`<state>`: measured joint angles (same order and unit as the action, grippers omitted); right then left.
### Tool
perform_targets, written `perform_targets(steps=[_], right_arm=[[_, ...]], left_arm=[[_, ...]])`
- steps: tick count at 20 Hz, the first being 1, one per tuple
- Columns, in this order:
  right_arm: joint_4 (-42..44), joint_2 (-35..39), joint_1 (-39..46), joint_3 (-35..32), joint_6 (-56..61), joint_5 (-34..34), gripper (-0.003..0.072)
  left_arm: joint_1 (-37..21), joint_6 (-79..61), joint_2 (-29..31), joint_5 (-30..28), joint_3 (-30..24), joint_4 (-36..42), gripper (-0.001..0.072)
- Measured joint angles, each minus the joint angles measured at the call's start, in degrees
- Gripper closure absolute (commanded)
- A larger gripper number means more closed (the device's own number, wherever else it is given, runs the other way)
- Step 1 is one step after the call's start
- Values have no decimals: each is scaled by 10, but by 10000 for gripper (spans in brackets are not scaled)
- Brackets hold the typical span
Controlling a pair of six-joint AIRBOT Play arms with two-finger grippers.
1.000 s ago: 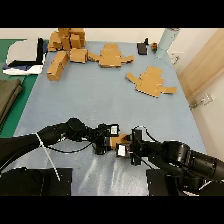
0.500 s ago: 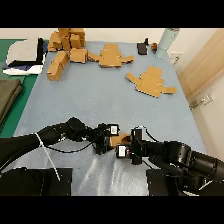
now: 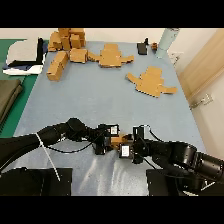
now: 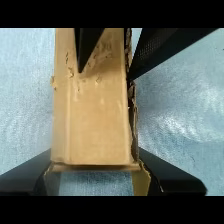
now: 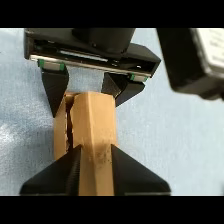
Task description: Fold the box.
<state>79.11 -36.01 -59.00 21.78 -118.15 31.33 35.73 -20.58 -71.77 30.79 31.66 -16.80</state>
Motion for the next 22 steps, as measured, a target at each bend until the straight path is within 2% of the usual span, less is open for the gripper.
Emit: perform_targets(steps=[6,8,9,20,22], right_arm=[[-11,2,0,0,0,-3,479],[-7,2,0,0,0,-3,541],[-4,3,0,0,0,-3,544],[60,-23,0,-1,0,7,543],[67,-26,0,-1,0,8,512]], left_arm=[[0,0,0,-2,0,1,294],[0,0,0,-2,0,1,295],[0,0,0,-2,0,1,294],[0,0,0,-2,0,1,294],[0,0,0,-2,0,1,294]])
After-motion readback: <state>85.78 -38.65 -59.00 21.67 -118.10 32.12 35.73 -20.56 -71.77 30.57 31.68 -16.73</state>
